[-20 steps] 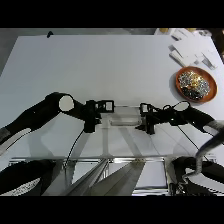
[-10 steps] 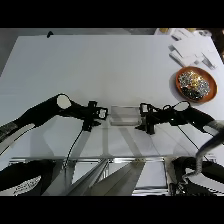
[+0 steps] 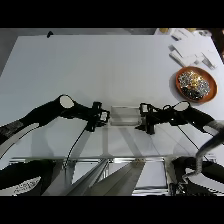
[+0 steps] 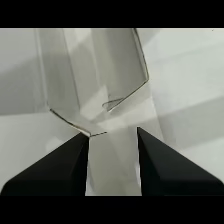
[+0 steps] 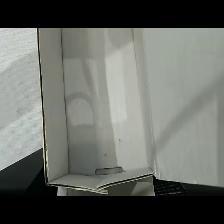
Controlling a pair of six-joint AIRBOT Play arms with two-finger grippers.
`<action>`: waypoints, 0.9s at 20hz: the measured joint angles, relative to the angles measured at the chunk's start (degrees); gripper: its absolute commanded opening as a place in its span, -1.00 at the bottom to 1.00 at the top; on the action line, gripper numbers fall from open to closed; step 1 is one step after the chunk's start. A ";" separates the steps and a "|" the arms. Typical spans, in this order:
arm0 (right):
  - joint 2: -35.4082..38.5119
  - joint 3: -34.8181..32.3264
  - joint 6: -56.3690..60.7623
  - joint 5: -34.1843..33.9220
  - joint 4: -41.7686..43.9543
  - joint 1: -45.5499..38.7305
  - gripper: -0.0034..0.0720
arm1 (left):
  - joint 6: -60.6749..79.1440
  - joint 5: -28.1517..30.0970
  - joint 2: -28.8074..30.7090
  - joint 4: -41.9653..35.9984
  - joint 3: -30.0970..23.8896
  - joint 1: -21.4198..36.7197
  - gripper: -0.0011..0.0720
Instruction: Fold the box and place the chain.
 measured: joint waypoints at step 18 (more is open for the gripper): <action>0.00 0.00 0.02 0.00 0.00 0.00 -0.22 | 0.39 7.21 -0.61 -5.55 0.15 -5.42 -0.34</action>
